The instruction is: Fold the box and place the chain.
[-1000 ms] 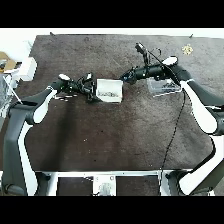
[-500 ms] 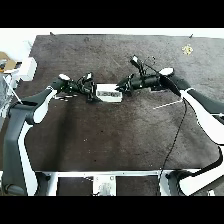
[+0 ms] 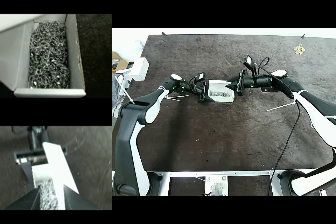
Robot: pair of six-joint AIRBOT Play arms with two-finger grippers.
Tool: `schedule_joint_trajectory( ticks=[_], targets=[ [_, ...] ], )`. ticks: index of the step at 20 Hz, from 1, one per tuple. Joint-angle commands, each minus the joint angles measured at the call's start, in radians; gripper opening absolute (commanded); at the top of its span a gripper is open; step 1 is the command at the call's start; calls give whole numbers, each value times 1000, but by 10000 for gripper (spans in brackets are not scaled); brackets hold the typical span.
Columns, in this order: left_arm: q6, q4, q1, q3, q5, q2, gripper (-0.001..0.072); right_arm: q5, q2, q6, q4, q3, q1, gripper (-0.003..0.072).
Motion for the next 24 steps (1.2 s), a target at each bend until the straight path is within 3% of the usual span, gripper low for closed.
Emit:
schedule_joint_trajectory(
  ticks=[1,8,9,11,15,18,19,24],
  targets=[
    [0,0,0,0,0,0,353,-6,10,-52,63,20,0,315],
    [0,0,0,0,0,0,353,-104,9,-21,73,59,-1,313],
    [0,0,0,0,0,0,353,-129,2,12,55,74,-2,256],
    [0,0,0,0,0,0,353,-151,-26,84,-25,114,-2,231],
    [0,0,0,0,0,0,353,-26,-106,181,-135,210,-3,236],
    [0,0,0,0,0,0,353,18,-120,192,-172,217,-2,239],
    [0,0,0,0,0,0,353,26,-120,192,-185,217,-2,329],
    [0,0,0,0,0,0,353,64,-120,192,-197,212,-1,343]
  ],
)
